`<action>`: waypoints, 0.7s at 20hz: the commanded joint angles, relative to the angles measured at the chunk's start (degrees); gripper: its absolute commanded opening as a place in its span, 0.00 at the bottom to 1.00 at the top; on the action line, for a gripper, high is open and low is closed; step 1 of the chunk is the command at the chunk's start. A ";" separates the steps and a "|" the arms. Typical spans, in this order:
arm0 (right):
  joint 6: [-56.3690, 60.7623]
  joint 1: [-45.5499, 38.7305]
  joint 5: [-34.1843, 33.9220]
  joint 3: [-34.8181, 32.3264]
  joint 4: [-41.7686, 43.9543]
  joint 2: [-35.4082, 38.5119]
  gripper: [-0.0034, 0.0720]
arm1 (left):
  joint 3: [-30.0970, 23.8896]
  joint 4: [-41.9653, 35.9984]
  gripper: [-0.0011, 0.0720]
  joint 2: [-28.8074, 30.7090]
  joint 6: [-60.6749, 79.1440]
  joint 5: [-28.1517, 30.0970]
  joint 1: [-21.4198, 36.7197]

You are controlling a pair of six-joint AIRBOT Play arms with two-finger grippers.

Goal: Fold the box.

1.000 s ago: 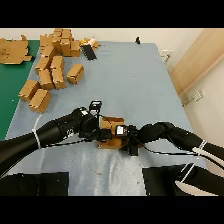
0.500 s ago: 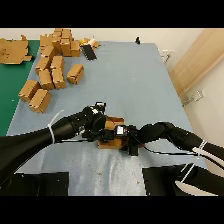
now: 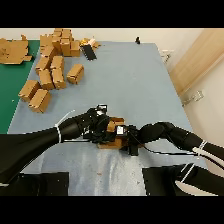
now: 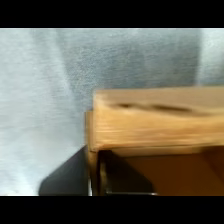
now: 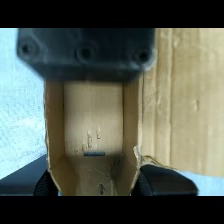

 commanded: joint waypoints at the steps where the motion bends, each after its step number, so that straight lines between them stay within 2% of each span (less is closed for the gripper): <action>1: -0.17 0.04 0.02 0.00 -0.09 -0.02 0.67 | 0.04 -0.76 0.08 -0.17 0.35 3.08 -0.02; 3: -0.17 0.04 0.02 0.00 -0.09 -0.02 0.67 | 0.04 -2.01 0.08 -0.17 0.35 3.76 -0.04; 4: -0.17 0.04 0.02 -0.02 -0.09 -0.02 0.67 | 0.04 -2.54 0.02 -0.17 0.37 3.72 -0.04; 11: -0.17 0.04 0.00 0.00 -0.09 -0.02 0.67 | 0.04 -3.65 0.03 -0.13 1.42 3.61 -0.02; 12: -0.17 0.04 0.00 0.00 -0.09 -0.02 0.67 | 0.09 -3.65 0.25 -0.11 1.49 3.61 -0.02; 13: -0.17 0.04 0.00 0.00 -0.09 -0.02 0.67 | 0.17 -3.78 0.62 -0.11 1.38 3.54 -0.02; 14: -0.17 0.04 0.00 -0.02 -0.09 -0.02 0.67 | 0.33 -3.89 0.68 -0.11 1.40 3.37 0.02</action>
